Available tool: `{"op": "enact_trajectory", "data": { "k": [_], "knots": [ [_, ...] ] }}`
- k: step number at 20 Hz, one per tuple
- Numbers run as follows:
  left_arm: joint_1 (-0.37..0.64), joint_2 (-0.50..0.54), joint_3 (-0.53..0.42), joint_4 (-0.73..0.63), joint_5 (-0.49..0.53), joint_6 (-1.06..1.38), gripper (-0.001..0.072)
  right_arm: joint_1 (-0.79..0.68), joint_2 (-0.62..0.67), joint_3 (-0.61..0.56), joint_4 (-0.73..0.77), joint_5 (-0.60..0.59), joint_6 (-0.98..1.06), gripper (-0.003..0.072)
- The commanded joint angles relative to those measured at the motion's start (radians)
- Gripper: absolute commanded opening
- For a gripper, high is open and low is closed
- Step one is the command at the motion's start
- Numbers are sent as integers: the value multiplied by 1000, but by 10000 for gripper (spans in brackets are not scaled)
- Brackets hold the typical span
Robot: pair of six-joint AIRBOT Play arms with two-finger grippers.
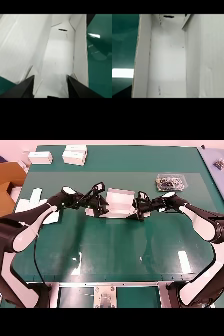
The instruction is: Fold the box and place the chain.
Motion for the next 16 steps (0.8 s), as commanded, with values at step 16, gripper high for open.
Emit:
{"op": "enact_trajectory", "data": {
  "k": [16],
  "knots": [
    [-19,0,1,46,21,-3,673,1,0,0,2,-1,0,575]
  ]
}}
